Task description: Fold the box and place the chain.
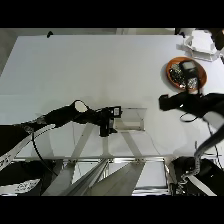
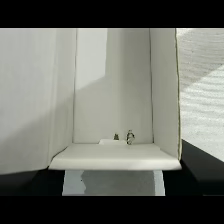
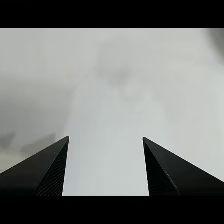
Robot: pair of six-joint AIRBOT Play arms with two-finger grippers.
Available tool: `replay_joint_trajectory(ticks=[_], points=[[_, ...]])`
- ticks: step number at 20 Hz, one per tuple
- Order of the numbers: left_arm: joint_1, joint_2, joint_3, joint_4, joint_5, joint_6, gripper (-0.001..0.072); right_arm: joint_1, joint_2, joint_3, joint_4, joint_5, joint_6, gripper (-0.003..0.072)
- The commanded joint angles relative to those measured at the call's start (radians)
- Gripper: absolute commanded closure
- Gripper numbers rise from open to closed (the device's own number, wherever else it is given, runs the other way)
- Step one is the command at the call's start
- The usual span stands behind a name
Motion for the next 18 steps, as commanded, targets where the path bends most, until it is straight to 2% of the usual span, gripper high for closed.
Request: replay_joint_trajectory(ticks=[1, 3, 6, 8, 11, 15, 16, 17, 18], points=[[0.000, 0.000, 0.000, 0.000, 0.000, 0.000, 0.0275, -0.284, -0.064, 0.119, 0.023, -0.113, -0.176, 0.0214], [0.000, 0.000, 0.000, 0.000, 0.001, 0.000, 0.0275, -0.408, -0.194, 0.164, 0.042, -0.189, -0.225, 0.0236], [0.000, 0.000, 0.000, 0.000, 0.000, 0.000, 0.0275, -0.521, -0.466, 0.252, 0.050, -0.249, -0.253, 0.0236], [0.000, 0.000, 0.000, 0.000, 0.000, 0.000, 0.0275, -0.550, -0.643, 0.322, 0.051, -0.264, -0.256, 0.0244], [0.000, 0.000, 0.000, 0.000, 0.000, 0.000, 0.0275, -0.551, -0.841, 0.418, 0.063, -0.269, -0.277, 0.0279], [0.000, 0.000, 0.000, 0.000, 0.000, 0.000, 0.0275, -0.552, -0.952, 0.486, 0.103, -0.272, -0.277, 0.0288], [0.000, 0.000, 0.000, 0.000, 0.000, 0.000, 0.0275, -0.552, -0.961, 0.486, 0.102, -0.269, -0.278, 0.0305], [0.000, 0.000, 0.000, 0.000, 0.000, 0.000, 0.0275, -0.552, -0.967, 0.486, 0.099, -0.265, -0.278, 0.0352], [0.000, 0.000, 0.000, 0.000, 0.000, 0.000, 0.0275, -0.552, -0.971, 0.486, 0.100, -0.264, -0.278, 0.0356]])
